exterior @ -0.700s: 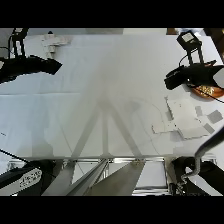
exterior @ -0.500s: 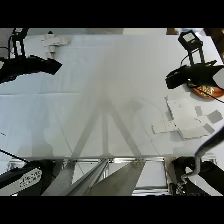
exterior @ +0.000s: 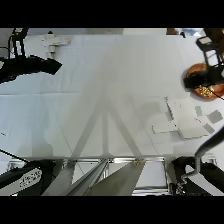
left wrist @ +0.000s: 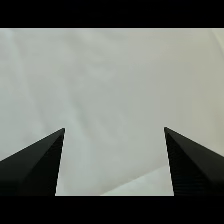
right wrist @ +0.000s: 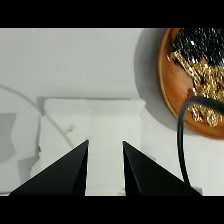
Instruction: Fold the box and place the chain.
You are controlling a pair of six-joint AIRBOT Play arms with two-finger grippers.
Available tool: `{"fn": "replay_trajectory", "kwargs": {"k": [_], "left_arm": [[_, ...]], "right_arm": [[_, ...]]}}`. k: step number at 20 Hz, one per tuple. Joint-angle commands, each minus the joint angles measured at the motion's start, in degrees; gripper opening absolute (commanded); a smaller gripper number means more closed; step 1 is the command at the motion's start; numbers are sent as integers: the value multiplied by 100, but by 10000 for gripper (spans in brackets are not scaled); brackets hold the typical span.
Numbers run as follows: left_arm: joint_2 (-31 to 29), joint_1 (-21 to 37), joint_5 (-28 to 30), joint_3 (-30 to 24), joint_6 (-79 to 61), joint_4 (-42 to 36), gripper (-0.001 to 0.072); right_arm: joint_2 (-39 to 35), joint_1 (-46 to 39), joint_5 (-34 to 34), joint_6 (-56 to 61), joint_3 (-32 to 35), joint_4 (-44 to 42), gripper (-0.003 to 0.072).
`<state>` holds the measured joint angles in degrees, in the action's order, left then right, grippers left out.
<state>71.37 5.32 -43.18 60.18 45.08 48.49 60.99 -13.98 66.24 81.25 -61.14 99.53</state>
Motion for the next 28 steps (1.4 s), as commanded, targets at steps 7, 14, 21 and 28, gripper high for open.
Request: {"fn": "replay_trajectory", "kwargs": {"k": [7, 14, 21, 28], "left_arm": [[-2, -2, 2, 7, 0, 0, 701], [-2, -2, 2, 7, 0, 0, 701], [-4, -2, 2, 4, -2, 0, 701], [-4, -2, 2, 4, -2, 0, 701]], "right_arm": [[828, -2566, 1329, -754, -223, -415, 307], [1600, -2900, 1290, -1613, -234, 7, 396], [2194, -2900, 903, -1727, -243, 487, 405], [2756, -2900, 885, -2232, -243, 498, 195]]}}
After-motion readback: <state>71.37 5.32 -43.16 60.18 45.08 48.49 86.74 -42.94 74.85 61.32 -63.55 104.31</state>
